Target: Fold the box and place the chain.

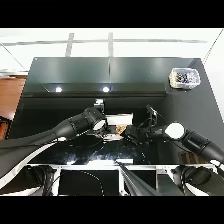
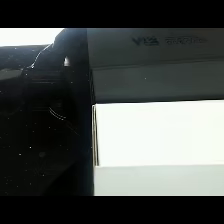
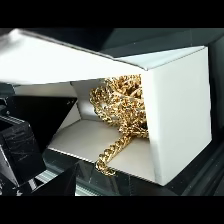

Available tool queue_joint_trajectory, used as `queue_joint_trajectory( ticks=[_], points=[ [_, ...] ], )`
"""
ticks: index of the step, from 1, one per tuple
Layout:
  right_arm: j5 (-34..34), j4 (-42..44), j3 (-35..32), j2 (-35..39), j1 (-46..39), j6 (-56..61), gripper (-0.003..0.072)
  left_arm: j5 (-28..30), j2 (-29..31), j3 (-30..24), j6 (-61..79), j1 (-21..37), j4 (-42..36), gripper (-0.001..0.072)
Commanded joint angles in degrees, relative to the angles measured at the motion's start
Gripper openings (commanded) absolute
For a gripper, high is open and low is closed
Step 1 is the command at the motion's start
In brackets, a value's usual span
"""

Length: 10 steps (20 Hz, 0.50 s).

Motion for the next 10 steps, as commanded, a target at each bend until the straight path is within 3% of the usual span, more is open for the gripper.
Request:
queue_joint_trajectory(
  ticks=[1, 3, 4, 6, 8, 10],
  points=[
    [-0.6, -0.1, 0.0, -0.1, 0.2, 0.6, 0.0355, 0.0, 0.0, 0.0, 0.1, 0.0, 0.0, 0.0025],
    [-0.6, -0.1, 0.0, -0.1, 0.2, 0.7, 0.0354, 0.0, 0.0, 0.0, 0.1, 0.0, 0.0, 0.0026],
    [-0.6, 0.0, 0.0, -0.1, 0.2, 0.9, 0.0253, 0.0, 0.0, 0.0, 0.1, 0.0, 0.0, 0.0026],
    [-0.6, 0.0, 0.0, -0.1, 0.2, 1.3, 0.0226, 0.0, 0.0, 0.0, 0.1, 0.0, 0.0, 0.0025],
    [-0.6, 0.0, 0.0, -0.1, 0.2, 1.3, 0.0126, 0.0, 0.0, 0.0, 0.1, 0.0, 0.0, 0.0025],
    [-0.6, 0.0, 0.0, -0.1, 0.2, 1.3, 0.0126, 0.0, 0.0, 0.0, 0.1, 0.0, 0.0, 0.0026]
  ],
)
